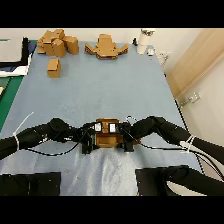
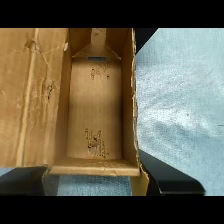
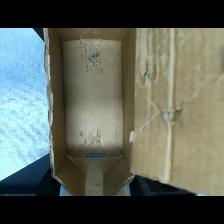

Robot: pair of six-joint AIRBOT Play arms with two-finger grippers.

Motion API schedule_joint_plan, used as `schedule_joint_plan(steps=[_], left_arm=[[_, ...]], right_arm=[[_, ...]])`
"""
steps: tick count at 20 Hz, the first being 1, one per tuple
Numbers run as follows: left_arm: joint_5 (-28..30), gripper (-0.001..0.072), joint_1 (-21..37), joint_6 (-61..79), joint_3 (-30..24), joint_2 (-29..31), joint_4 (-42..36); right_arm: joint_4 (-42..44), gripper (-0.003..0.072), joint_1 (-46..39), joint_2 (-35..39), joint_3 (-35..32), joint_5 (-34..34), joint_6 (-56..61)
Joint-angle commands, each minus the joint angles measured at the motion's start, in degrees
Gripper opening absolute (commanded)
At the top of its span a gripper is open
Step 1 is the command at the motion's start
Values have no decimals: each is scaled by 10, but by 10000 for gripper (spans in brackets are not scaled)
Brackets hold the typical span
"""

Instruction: Fold the box.

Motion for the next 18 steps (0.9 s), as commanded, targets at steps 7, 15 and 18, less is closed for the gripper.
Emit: schedule_joint_plan(steps=[7, 15, 18], left_arm=[[0, 446, 0, 0, 1, 0, 0], [0, 446, 0, 0, 1, 0, 0], [0, 446, 0, 0, 1, 0, 0]], right_arm=[[0, 544, 0, 0, 0, 0, 0], [8, 663, 1, 1, 0, -10, 0], [2, 720, 0, 17, 10, -28, 28]])
